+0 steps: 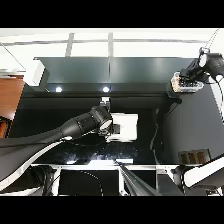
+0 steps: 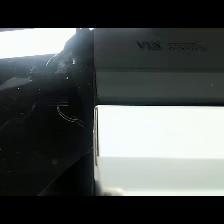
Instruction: Fold the box and place the chain.
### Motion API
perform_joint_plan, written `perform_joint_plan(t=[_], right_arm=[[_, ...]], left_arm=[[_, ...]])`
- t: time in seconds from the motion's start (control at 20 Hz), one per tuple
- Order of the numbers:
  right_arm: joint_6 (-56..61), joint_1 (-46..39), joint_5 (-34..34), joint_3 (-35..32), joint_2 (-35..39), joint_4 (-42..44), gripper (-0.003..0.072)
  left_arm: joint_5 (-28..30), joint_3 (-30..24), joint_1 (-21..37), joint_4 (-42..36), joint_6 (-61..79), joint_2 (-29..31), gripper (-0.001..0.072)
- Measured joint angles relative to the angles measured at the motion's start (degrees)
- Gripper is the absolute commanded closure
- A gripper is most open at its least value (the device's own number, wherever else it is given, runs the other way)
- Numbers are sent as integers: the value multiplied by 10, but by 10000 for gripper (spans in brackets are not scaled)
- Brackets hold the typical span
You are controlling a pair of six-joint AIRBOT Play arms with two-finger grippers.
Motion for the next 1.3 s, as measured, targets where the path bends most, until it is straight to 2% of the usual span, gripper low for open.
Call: perform_joint_plan(t=[0.3, 0.6, 0.9, 1.1, 1.3], right_arm=[[-79, 0, 53, 9, 133, 26, 676], [-156, 5, 108, 7, 314, 143, 677], [-240, 61, 177, -40, 471, 236, 678], [-267, 113, 250, -73, 529, 275, 677], [-291, 175, 303, -134, 553, 337, 677]], left_arm=[[0, 0, 0, 0, 0, 0, 684], [0, 0, 0, 0, 0, 0, 684], [0, 0, 0, 0, 0, 0, 684], [0, 0, 0, 0, 0, 0, 684], [0, 0, 0, 0, 0, 0, 684]])
